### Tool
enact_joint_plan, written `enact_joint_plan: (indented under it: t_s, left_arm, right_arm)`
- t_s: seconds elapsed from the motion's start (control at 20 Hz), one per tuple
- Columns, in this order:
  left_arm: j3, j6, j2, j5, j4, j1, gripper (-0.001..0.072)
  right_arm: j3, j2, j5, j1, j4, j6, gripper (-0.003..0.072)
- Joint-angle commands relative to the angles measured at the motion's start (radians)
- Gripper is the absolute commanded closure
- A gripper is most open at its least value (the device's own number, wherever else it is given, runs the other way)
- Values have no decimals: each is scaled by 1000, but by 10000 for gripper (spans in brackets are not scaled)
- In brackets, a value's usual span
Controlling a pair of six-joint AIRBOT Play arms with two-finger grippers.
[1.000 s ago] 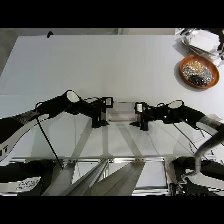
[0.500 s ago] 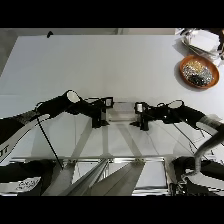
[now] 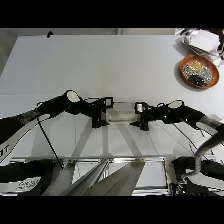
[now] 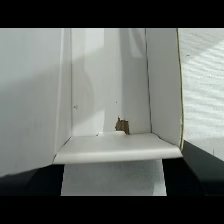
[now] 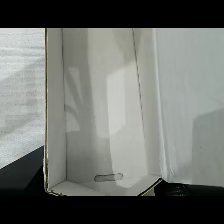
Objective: Fold the box and place the chain.
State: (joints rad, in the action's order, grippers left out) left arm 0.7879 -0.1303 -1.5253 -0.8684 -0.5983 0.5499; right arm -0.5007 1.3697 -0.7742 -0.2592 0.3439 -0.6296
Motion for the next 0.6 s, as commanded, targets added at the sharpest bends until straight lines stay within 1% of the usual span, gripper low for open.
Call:
enact_joint_plan:
  t_s: [0.0,0.1,0.15,0.2,0.25,0.35,0.45,0.55]
  left_arm:
    - [-1,0,1,-7,0,0,390]
    - [-1,0,1,-7,0,0,390]
    - [-1,0,1,-7,0,0,390]
    - [-1,0,1,-7,0,0,390]
    - [-1,0,1,-7,0,0,390]
    - [-1,0,1,-7,0,0,390]
    - [-1,0,1,-7,0,1,390]
    - [-1,0,1,-7,0,0,390]
  right_arm:
    - [0,0,0,0,0,0,384]
    - [0,0,3,0,-8,0,384]
    - [0,-3,-5,0,-7,11,367]
    - [0,-11,-9,0,0,31,238]
    - [0,-23,-9,0,0,31,139]
    - [0,-53,-8,0,1,36,0]
    - [0,-106,-3,0,32,127,-12]
    - [0,-165,16,0,151,225,-13]
